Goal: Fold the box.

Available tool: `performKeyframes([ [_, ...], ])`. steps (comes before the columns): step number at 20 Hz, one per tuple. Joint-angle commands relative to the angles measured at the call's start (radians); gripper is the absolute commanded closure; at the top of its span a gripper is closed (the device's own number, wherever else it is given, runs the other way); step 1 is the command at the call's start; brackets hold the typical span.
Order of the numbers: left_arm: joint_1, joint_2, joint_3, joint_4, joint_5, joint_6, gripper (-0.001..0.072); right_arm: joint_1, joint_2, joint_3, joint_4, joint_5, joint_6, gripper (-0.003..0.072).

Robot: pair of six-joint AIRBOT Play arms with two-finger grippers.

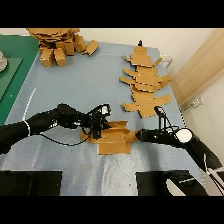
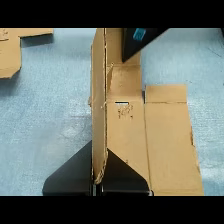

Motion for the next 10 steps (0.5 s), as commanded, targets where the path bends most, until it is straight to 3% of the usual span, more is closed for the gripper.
performKeyframes([
  [1, 0.000, -0.001, 0.000, 0.000, 0.001, 0.000, 0.0697, -0.001, 0.249, 0.014, 0.019, 0.243, 0.010, 0.0682],
  [3, 0.000, -0.001, 0.000, 0.000, 0.001, 0.000, 0.0697, 0.024, 0.393, 0.012, 0.075, 0.331, -0.114, 0.0676],
  [6, 0.000, -0.001, 0.000, 0.000, 0.001, 0.000, 0.0697, 0.100, 0.470, 0.011, 0.067, 0.306, -0.207, 0.0307],
  [7, 0.000, -0.001, 0.000, 0.000, 0.001, 0.000, 0.0697, 0.123, 0.460, 0.011, 0.057, 0.304, -0.237, 0.0262],
  [10, 0.000, -0.001, 0.000, 0.000, 0.002, 0.000, 0.0697, 0.206, 0.378, 0.011, 0.012, 0.293, -0.426, 0.0263],
])
